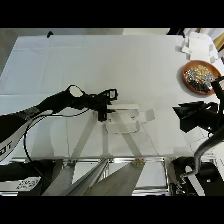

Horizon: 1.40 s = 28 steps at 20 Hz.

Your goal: Fold the box and place the chain.

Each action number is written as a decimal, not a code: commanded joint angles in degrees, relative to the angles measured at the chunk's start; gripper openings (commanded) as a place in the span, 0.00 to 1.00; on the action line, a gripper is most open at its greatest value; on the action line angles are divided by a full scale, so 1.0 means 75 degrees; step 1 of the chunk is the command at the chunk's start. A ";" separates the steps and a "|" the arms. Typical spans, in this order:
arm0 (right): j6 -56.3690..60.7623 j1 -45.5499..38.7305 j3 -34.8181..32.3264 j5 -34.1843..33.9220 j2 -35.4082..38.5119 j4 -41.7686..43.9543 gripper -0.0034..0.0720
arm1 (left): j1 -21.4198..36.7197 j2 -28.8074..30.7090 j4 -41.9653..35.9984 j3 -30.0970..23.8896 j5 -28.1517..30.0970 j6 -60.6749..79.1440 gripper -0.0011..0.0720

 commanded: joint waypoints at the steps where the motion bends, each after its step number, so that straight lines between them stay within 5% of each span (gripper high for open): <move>1: 0.0000 0.0006 -0.0003 0.0000 0.0006 0.0000 0.41 | -0.0006 -0.0006 -0.0009 0.0000 0.0006 -0.0032 0.03; 7: -0.0134 0.0006 -0.0003 0.0000 0.0006 0.0003 0.37 | -0.0006 -0.0006 -0.0012 0.0000 0.0006 -0.0029 0.03; 9: -0.0131 0.0006 -0.0003 0.0035 0.0006 0.0006 0.06 | -0.0006 -0.0006 -0.0012 0.0000 0.0006 -0.0029 0.03; 13: -0.0329 0.0006 -0.0003 0.0210 -0.0009 0.0254 0.07 | -0.0006 -0.0006 -0.0012 0.0000 0.0006 -0.0029 0.03; 20: -0.4234 0.0769 -0.0417 0.0236 -0.1530 0.2841 0.08 | -0.0006 -0.0006 -0.0012 0.0000 0.0006 -0.0029 0.03; 21: -0.4368 0.1058 -0.0423 0.0224 -0.1964 0.2602 0.15 | -0.0006 -0.0006 -0.0012 0.0000 0.0009 -0.0029 0.03; 23: -0.4479 0.1594 -0.0423 0.0166 -0.2763 0.1894 0.57 | -0.0006 -0.0006 -0.0012 0.0000 0.0009 -0.0029 0.03; 26: -0.4479 0.2358 -0.0423 0.0061 -0.3754 0.1017 0.90 | -0.0006 -0.0006 -0.0012 0.0000 0.0006 -0.0029 0.03; 28: -0.4482 0.2792 -0.0423 -0.0154 -0.4319 0.0927 0.96 | -0.0006 -0.0006 -0.0012 0.0000 0.0006 -0.0029 0.03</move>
